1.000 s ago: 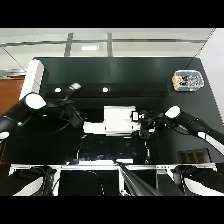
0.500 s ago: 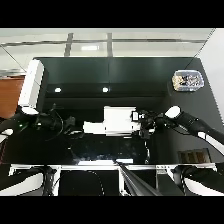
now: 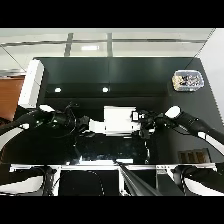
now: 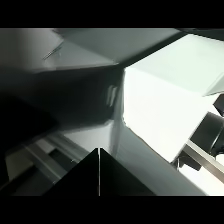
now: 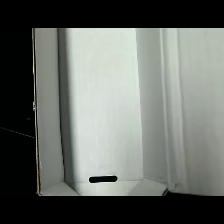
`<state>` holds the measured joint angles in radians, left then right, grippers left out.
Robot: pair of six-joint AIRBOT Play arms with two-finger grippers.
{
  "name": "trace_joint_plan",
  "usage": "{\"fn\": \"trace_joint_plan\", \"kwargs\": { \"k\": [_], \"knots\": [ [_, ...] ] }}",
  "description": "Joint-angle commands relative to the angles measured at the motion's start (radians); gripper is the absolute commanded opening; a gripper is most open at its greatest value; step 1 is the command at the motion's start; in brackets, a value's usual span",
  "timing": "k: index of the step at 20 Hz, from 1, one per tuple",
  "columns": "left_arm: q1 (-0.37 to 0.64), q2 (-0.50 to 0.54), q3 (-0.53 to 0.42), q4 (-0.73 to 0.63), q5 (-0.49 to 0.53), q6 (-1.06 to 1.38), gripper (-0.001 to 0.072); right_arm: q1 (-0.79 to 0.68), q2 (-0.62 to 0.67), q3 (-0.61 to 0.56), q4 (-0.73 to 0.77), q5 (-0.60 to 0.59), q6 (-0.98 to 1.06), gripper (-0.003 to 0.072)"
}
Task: Fold the box and place the chain.
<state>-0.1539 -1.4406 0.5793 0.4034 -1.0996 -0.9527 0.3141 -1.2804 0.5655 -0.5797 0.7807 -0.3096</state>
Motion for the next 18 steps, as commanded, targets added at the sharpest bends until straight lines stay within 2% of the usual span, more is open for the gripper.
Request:
{"fn": "trace_joint_plan", "kwargs": {
  "k": [1, 3, 4, 5, 9, 13, 18],
  "knots": [
    [-0.017, -0.007, 0.034, -0.016, -0.023, 0.034, 0.0179, 0.0, -0.001, 0.0, 0.0, 0.0, 0.0, 0.0231],
    [-0.017, -0.007, 0.06, -0.016, -0.055, 0.033, 0.0532, 0.0, -0.001, 0.0, 0.0, 0.0, 0.0, 0.0231],
    [-0.017, -0.007, 0.073, -0.015, -0.071, 0.033, 0.0646, 0.0, -0.001, 0.0, 0.0, 0.0, 0.0, 0.0231],
    [-0.017, -0.007, 0.086, -0.015, -0.086, 0.033, 0.0667, 0.0, -0.001, 0.0, 0.0, 0.0, 0.0, 0.023],
    [-0.058, -0.007, 0.124, 0.009, -0.071, -0.005, 0.0667, 0.0, -0.001, 0.0, 0.0, 0.0, 0.0, 0.023],
    [-0.159, -0.006, 0.195, 0.183, -0.001, -0.203, 0.0667, 0.0, -0.001, 0.0, 0.0, 0.0, 0.0, 0.023],
    [-0.262, -0.006, 0.282, 0.304, 0.075, -0.388, 0.0666, 0.0, -0.001, 0.0, 0.0, 0.0, 0.0, 0.023]
  ]
}}
